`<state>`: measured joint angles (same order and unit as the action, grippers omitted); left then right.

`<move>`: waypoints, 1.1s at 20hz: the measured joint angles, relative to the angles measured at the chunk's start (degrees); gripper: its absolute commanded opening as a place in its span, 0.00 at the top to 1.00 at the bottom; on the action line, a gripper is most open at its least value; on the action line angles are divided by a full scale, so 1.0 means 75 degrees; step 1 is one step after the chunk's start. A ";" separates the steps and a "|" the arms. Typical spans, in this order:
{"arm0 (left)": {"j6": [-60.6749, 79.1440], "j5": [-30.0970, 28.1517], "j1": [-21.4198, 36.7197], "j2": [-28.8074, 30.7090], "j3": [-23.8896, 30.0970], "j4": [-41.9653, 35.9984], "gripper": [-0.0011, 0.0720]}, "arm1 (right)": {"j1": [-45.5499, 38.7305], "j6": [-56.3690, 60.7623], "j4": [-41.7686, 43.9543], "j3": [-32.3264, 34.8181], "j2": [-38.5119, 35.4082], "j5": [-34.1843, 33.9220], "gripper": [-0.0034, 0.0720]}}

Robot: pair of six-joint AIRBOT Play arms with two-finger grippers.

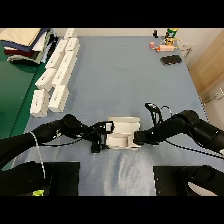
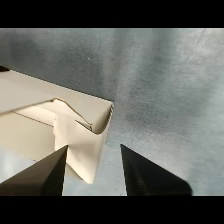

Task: Fold the box.

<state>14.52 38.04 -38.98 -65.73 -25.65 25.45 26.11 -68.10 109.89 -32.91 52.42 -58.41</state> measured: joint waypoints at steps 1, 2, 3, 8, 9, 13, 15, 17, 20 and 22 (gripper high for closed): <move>0.0000 0.0000 0.0000 0.0000 0.0000 0.0000 0.42 | 0.0230 0.0402 -0.0274 -0.0137 0.0146 -0.0035 0.29; 0.0000 0.0000 0.0000 0.0000 0.0000 0.0000 0.42 | 0.0449 0.0819 -0.0551 -0.0271 0.0280 -0.0099 0.29; 0.0000 0.0000 0.0000 0.0000 0.0000 -0.0003 0.42 | 0.0688 0.1288 -0.0851 -0.0428 0.0423 -0.0201 0.29; 0.0000 0.0000 0.0000 0.0000 0.0000 0.0000 0.42 | 0.1638 0.3232 -0.2005 -0.1186 0.1241 -0.0699 0.38; 0.0000 0.0000 0.0000 0.0000 0.0000 0.0000 0.42 | 0.1781 0.3538 -0.2162 -0.1311 0.1431 -0.0740 0.38; 0.0000 0.0003 0.0000 0.0000 0.0000 0.0000 0.42 | 0.2162 0.4377 -0.2550 -0.1679 0.2078 -0.0854 0.44; 0.0000 0.0003 0.0000 0.0000 0.0000 0.0000 0.42 | 0.2247 0.4634 -0.2687 -0.1784 0.2291 -0.0898 0.47; 0.0000 0.0003 0.0000 0.0000 0.0000 0.0000 0.42 | 0.2294 0.4811 -0.2824 -0.1845 0.2407 -0.0985 0.75; 0.0012 0.0000 0.0000 0.0000 0.0000 0.0009 0.42 | 0.2320 0.4948 -0.2996 -0.1886 0.2483 -0.1265 0.95; 0.0009 0.0000 0.0000 0.0000 0.0000 0.0006 0.42 | 0.2328 0.5004 -0.3077 -0.1900 0.2512 -0.1297 0.95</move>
